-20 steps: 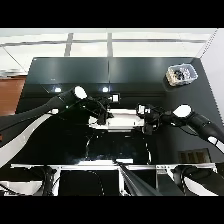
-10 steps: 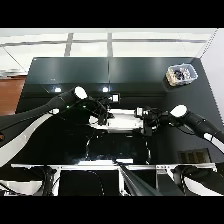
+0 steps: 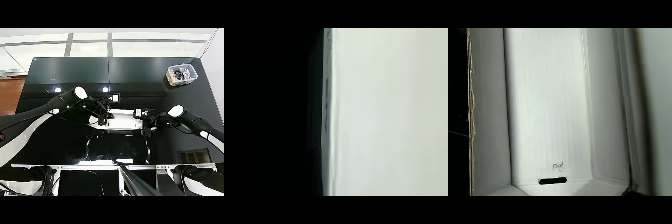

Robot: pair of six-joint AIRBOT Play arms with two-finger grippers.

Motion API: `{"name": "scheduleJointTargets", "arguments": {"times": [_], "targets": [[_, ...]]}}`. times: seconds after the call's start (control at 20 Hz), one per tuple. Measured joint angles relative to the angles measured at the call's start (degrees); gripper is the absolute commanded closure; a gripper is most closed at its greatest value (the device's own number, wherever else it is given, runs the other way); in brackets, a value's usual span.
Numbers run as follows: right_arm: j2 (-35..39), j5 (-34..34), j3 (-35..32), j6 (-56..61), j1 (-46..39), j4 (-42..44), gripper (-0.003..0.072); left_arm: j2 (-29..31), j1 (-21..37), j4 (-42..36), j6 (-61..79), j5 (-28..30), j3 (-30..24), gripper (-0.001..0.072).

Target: Fold the box and place the chain.

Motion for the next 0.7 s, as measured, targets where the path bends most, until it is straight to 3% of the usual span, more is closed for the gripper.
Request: {"name": "scheduleJointTargets", "arguments": {"times": [0.5, 0.55, 0.6, 0.65, 0.7], "targets": [[-0.3, -0.3, 0.0, 0.2, 0.3, -0.3, -0.0021, 0.0, 0.0, 0.0, -0.2, 0.0, 0.0, 0.0688], [-0.3, -0.3, 0.0, 0.2, 0.3, -0.4, 0.0014, 0.0, 0.0, 0.0, -0.2, 0.0, 0.0, 0.0688], [-0.3, -0.3, 0.0, 0.2, 0.3, -0.4, 0.0156, 0.0, 0.0, 0.0, -0.2, 0.0, 0.0, 0.0688], [-0.3, -0.3, 0.0, 0.2, 0.3, -0.5, 0.0203, 0.0, 0.0, 0.0, -0.2, 0.0, 0.0, 0.0688], [-0.3, -0.3, 0.0, 0.2, 0.3, -0.5, 0.0204, 0.0, 0.0, 0.0, -0.1, 0.0, 0.0, 0.0688]]}}
